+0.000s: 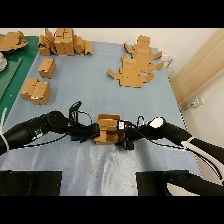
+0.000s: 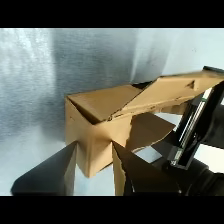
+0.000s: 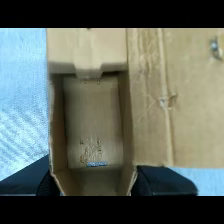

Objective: Fold the box.

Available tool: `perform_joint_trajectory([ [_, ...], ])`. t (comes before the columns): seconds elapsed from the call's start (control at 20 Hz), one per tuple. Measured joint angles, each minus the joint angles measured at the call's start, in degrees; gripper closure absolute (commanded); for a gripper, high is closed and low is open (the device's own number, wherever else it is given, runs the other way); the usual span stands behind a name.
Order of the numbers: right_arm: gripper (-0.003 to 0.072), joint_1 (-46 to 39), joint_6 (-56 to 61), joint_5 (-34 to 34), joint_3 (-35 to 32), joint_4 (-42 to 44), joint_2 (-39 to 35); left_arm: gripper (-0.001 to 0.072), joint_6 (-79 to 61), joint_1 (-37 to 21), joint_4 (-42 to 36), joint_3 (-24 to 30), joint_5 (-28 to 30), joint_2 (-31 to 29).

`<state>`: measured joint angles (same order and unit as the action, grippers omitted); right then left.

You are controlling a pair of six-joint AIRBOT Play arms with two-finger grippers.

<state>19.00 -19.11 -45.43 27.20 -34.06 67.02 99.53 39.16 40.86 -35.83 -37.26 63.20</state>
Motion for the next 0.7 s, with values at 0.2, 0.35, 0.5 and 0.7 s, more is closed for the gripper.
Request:
perform_joint_trajectory([
  [0.2, 0.0217, 0.0, 0.2, 0.0, 0.0, 0.0, 0.0, 0.0417, 1.7, 1.6, 2.7, -3.9, -1.9, 2.6],
  [0.35, 0.0217, 0.0, 0.0, 0.0, 0.0, 0.0, 0.0, 0.0414, 7.2, 2.1, 8.0, -6.8, -4.9, 4.1],
  [0.5, 0.0217, 0.0, 0.0, 0.0, 0.0, 0.0, 0.0, 0.0414, 11.3, 2.2, 12.4, -8.1, -7.0, 4.7],
  [0.7, 0.0217, 0.0, 0.0, 0.0, 0.0, 0.0, 0.0, 0.0412, 12.8, 2.2, 14.8, -8.6, -7.5, 5.0],
])
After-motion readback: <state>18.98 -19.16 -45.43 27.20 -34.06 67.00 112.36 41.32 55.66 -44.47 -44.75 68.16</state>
